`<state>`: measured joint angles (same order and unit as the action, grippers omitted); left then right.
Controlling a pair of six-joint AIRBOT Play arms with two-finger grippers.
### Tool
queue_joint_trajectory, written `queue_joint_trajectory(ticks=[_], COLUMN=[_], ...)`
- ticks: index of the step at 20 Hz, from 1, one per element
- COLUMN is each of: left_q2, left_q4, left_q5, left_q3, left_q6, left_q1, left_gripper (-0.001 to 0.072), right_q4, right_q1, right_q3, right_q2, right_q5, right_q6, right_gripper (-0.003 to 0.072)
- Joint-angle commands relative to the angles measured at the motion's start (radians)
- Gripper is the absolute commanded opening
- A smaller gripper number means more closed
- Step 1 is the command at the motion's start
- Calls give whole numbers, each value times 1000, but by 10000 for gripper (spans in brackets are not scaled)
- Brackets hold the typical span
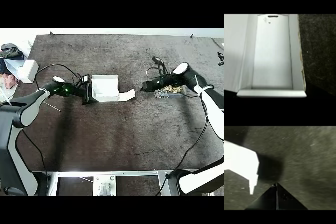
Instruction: Fold the box and place the chain.
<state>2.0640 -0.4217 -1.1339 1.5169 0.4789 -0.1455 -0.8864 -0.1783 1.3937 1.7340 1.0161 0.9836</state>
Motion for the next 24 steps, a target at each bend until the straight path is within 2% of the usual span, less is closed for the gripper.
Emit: queue_joint_trajectory(ticks=[1,3,5,8,11,12,13,16,17,18,19,23,24], left_q2=[-1,-1,-1,-1,-1,-1,-1,-1,-1,-1,-1,-1,-1], left_q4=[0,0,0,0,0,0,0,0,0,0,0,0,0], left_q5=[0,-1,0,0,0,-1,-1,0,-1,0,-1,-1,-1], left_q3=[1,1,1,1,1,1,1,1,1,1,1,1,1], left_q6=[0,0,0,0,0,0,0,0,0,0,0,0,0], left_q1=[1,1,1,1,1,1,1,1,1,1,1,1,1], left_gripper=[466,466,466,466,466,466,466,466,466,466,466,466,466], right_q4=[199,235,262,378,405,438,468,465,469,473,472,471,473], right_q1=[9,34,63,84,81,81,81,90,89,89,89,90,90], right_q3=[-116,-154,-158,-158,-157,-157,-154,-143,-143,-138,-127,-66,-61], right_q2=[-1,0,14,51,46,39,36,46,47,47,47,47,49], right_q5=[-81,-118,-120,-106,-97,-96,-80,-42,-30,-20,-6,15,0], right_q6=[-94,-126,-136,-207,-236,-237,-248,-251,-246,-247,-247,-243,-227], right_gripper=[-15,-15,-15,-14,-14,30,118,130,171,387,428,406,303])
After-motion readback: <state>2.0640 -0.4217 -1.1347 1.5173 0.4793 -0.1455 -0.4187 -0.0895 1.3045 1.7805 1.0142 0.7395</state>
